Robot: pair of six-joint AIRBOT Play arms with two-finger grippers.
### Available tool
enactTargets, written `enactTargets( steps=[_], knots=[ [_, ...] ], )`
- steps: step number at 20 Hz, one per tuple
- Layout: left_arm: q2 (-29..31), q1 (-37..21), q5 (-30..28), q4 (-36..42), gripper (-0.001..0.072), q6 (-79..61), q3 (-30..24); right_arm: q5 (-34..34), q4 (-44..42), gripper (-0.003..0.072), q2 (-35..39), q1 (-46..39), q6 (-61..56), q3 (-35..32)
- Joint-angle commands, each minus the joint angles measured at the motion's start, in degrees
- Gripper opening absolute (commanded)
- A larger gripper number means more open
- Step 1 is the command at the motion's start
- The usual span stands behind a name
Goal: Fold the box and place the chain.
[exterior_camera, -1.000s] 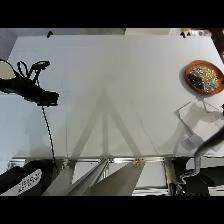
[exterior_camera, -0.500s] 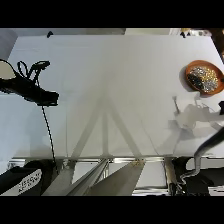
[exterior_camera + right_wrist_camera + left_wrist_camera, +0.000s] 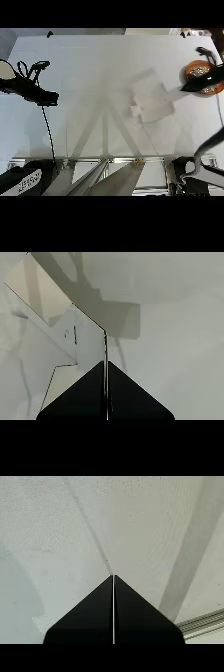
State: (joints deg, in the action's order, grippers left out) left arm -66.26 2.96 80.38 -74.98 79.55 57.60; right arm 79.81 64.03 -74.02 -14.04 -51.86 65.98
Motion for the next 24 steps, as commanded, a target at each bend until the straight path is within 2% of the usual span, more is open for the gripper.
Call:
enactTargets(
  steps=[1,4,6,8,11,14,15,16,17,18,19,20,21,24],
  knots=[
    [0.0,0.0,0.0,0.0,0.0009,0.0,0.0,-13.1,-4.7,0.0013,9.7,9.6,-2.5,-12.1],
    [0.0,0.0,0.0,0.0,0.0009,0.0,0.0,-24.8,-10.7,0.0013,20.4,13.4,-2.8,-25.9],
    [0.0,0.0,0.0,0.0,0.0009,0.0,0.0,-30.1,-12.2,0.0013,26.3,15.0,-4.7,-33.3],
    [0.0,0.0,-0.3,0.0,0.0009,-0.1,0.0,-31.3,-12.2,0.0014,30.1,16.6,-5.0,-38.5],
    [0.0,0.0,-6.0,0.9,0.0009,-0.1,0.0,-31.0,-12.0,0.0015,31.3,17.9,-5.0,-42.6],
    [-0.1,0.0,-8.7,8.1,0.0013,-4.7,0.0,-31.0,-11.9,0.0015,31.3,18.3,-5.0,-43.3],
    [-0.2,0.0,-9.1,12.2,0.0056,-9.3,-0.1,-31.1,-11.9,0.0015,31.3,18.3,-5.0,-43.3],
    [-0.5,0.0,-9.1,16.8,0.0175,-13.9,-0.3,-31.1,-11.8,0.0015,31.3,18.3,-5.0,-43.3],
    [-0.9,0.1,-9.1,21.0,0.0365,-18.5,-0.7,-31.1,-11.8,0.0016,31.3,18.3,-5.0,-43.3],
    [-1.7,0.6,-9.1,24.6,0.0415,-22.2,-0.9,-31.1,-11.8,0.0016,31.3,18.3,-5.0,-43.3],
    [-3.0,1.6,-9.0,27.3,0.0435,-25.2,-1.0,-31.2,-11.8,0.0016,31.3,18.3,-5.0,-43.3],
    [-4.7,3.4,-9.0,29.1,0.0534,-27.6,-1.0,-31.2,-11.8,0.0016,31.3,18.3,-5.0,-43.3],
    [-6.6,5.5,-9.1,29.6,0.0576,-29.0,-1.0,-31.1,-11.8,0.0016,31.3,18.3,-5.0,-43.3],
    [-13.4,14.3,-11.5,31.3,0.0575,-37.0,-1.0,-31.0,-12.0,0.0016,31.3,18.3,-5.0,-43.3]
  ],
)
